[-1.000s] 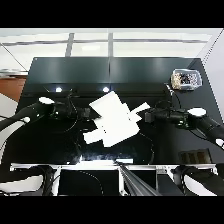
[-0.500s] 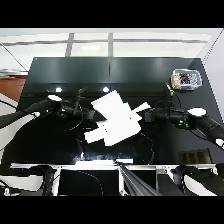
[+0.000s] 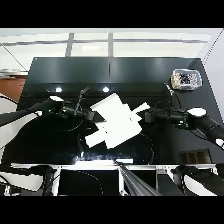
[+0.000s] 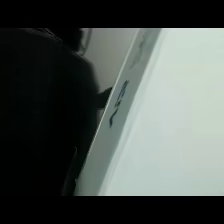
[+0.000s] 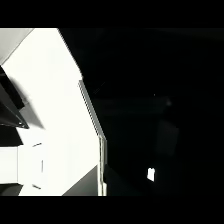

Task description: Fold the box and place the chain.

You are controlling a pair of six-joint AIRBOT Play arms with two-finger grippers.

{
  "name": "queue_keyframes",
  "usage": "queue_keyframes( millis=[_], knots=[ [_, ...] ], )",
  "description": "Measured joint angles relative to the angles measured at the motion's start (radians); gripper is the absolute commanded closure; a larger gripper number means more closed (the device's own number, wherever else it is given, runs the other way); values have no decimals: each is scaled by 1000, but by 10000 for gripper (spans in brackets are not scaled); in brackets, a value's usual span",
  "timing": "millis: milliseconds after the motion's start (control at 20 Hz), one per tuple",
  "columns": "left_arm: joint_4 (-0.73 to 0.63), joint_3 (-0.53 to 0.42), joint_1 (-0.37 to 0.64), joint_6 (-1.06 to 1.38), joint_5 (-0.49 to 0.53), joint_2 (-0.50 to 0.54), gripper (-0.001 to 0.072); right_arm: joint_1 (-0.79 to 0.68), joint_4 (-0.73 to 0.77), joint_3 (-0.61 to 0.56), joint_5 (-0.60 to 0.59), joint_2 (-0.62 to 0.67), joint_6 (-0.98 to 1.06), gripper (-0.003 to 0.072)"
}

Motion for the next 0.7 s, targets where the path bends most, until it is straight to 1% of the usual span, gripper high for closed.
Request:
queue_keyframes(
  millis=[50,100,150,200,250,400,550,650,700],
  knots=[
    [0,0,-1,0,-13,-2,690,0,0,0,2,0,0,650],
    [2,0,-2,1,-18,-3,684,0,0,0,2,0,0,648],
    [5,1,-3,6,-32,-3,685,0,-1,0,2,0,0,485],
    [13,2,-3,3,-33,-4,686,0,0,0,1,0,5,153],
    [24,5,-3,3,-35,-4,686,-3,0,0,0,0,13,-15],
    [44,24,-4,4,-61,0,689,-41,-12,1,3,1,46,-17],
    [95,60,-21,5,-62,40,689,-145,-58,25,69,2,67,-17],
    [175,80,-59,10,-27,103,689,-227,-116,68,139,2,73,-17],
    [229,87,-85,26,13,145,688,-261,-160,95,168,2,77,-17]
  ],
)
